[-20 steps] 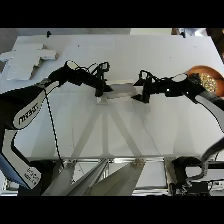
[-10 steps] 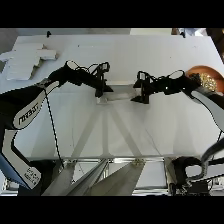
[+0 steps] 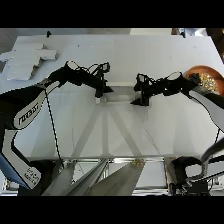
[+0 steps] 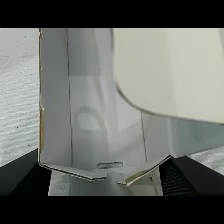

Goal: Fold the box and place the chain.

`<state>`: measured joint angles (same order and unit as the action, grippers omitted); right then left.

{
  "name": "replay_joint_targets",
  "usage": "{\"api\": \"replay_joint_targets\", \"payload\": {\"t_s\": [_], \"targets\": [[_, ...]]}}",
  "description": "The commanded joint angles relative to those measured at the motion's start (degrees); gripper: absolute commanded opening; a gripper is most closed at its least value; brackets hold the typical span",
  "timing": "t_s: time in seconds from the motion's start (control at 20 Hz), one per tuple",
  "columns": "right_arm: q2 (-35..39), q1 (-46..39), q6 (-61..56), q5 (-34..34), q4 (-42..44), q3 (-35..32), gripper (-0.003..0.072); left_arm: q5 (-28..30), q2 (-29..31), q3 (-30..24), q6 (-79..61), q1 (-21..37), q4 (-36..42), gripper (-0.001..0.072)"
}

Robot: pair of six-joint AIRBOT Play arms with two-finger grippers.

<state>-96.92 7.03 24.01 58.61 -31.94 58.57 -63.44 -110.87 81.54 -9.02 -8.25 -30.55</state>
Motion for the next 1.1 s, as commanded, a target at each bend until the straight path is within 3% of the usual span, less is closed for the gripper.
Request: {"api": "replay_joint_targets", "payload": {"t_s": [0.0, 0.5, 1.05], "targets": [[-0.9, 0.1, 0.0, 0.3, 0.5, 0.0, 0.0682, 0.3, 0.0, 0.0, 0.0, 0.0, 0.1, 0.0011], [-4.7, 2.3, -1.7, 2.7, -0.4, 5.2, 0.0682, 0.2, 0.0, 0.0, 0.0, 0.0, 0.1, 0.0011], [-5.3, 1.5, -4.3, 4.2, -4.0, 5.1, 0.0682, 0.2, 0.0, 0.0, 0.0, 0.0, 0.1, 0.0011]]}}
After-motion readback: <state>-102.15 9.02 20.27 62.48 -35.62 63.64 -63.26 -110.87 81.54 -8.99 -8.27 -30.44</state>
